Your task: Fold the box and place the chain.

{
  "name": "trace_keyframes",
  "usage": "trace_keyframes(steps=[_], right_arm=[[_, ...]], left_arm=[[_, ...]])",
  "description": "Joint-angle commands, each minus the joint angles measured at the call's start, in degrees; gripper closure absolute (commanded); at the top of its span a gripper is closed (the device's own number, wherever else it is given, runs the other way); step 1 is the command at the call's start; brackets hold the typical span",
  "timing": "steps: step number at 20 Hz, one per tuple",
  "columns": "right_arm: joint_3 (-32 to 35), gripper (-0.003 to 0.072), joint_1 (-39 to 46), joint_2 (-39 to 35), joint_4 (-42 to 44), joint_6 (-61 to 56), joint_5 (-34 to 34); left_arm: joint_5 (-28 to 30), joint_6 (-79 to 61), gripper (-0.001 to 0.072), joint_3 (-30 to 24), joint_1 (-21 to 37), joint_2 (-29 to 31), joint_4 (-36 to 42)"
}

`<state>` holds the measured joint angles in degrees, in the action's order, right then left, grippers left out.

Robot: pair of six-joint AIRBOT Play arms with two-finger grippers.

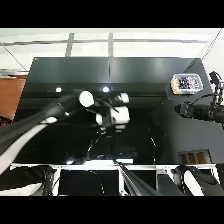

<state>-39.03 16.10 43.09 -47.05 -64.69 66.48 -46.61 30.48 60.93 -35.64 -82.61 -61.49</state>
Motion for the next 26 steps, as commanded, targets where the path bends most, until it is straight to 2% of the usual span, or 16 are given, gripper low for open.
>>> trace_keyframes(steps=[1, 3, 5, 7, 9, 11, 13, 15, 16, 19, 20, 21, 23, 25, 26], right_arm=[[0.02, 0.0677, 0.02, -0.07, 0.07, -0.28, -0.11], [0.00, 0.0677, 0.02, -0.07, 0.11, -0.35, -0.11], [0.02, 0.0677, 0.02, -0.07, 0.13, -0.57, -0.31], [0.00, 0.0677, -0.17, -0.07, 0.48, -0.72, -0.31], [0.00, 0.0677, -0.92, -0.07, 0.50, -0.72, -0.31], [0.00, 0.0677, -1.75, -0.07, 0.52, -0.72, -0.35], [0.02, 0.0677, -2.05, -0.07, 0.48, -1.07, -0.48], [0.00, 0.0677, -2.05, -0.07, 0.48, -2.01, -1.90], [0.00, 0.0677, -2.05, -0.07, 0.48, -2.36, -2.71], [0.02, 0.0677, -2.05, -0.07, 0.48, -2.71, -3.74], [0.00, 0.0677, -2.05, -0.07, 0.48, -2.71, -3.89], [0.00, 0.0677, -2.05, -0.07, 0.44, -2.71, -4.15], [0.00, 0.0677, -2.05, -0.07, 0.46, -2.67, -4.87], [-0.02, 0.0677, -2.05, -0.07, 0.96, -2.19, -5.64], [-0.02, 0.0677, -2.05, -0.07, 0.90, -1.64, -6.21]], left_arm=[[1.84, 11.28, 0.0494, 0.87, 13.05, 3.48, -6.36], [4.42, 18.10, 0.0492, 3.89, 24.57, 2.51, -8.13], [8.37, 28.48, 0.0482, 10.01, 36.09, -0.87, -8.11], [5.27, 36.15, 0.0481, 19.04, 44.39, -6.67, -8.11], [-0.85, 36.20, 0.0481, 28.85, 49.90, -13.92, -8.35], [-1.68, 35.87, 0.0481, 34.82, 52.50, -19.45, -9.84], [-1.20, 35.67, 0.0481, 39.17, 53.53, -24.26, -12.83], [-3.26, 35.95, 0.0461, 43.60, 53.66, -29.44, -16.83], [-4.20, 35.93, 0.0417, 45.35, 53.62, -31.80, -18.32], [-5.51, 35.95, 0.0415, 48.43, 53.72, -36.46, -18.01], [-5.53, 35.95, 0.0321, 48.76, 53.55, -36.92, -17.62], [-5.60, 36.09, -0.0008, 49.20, 53.13, -36.94, -17.46], [-10.69, 36.83, -0.0006, 53.86, 52.76, -36.87, -17.49], [-20.70, 41.09, -0.0005, 61.13, 52.54, -36.44, -17.40], [-24.00, 43.87, -0.0004, 62.49, 52.48, -35.04, -17.35]])
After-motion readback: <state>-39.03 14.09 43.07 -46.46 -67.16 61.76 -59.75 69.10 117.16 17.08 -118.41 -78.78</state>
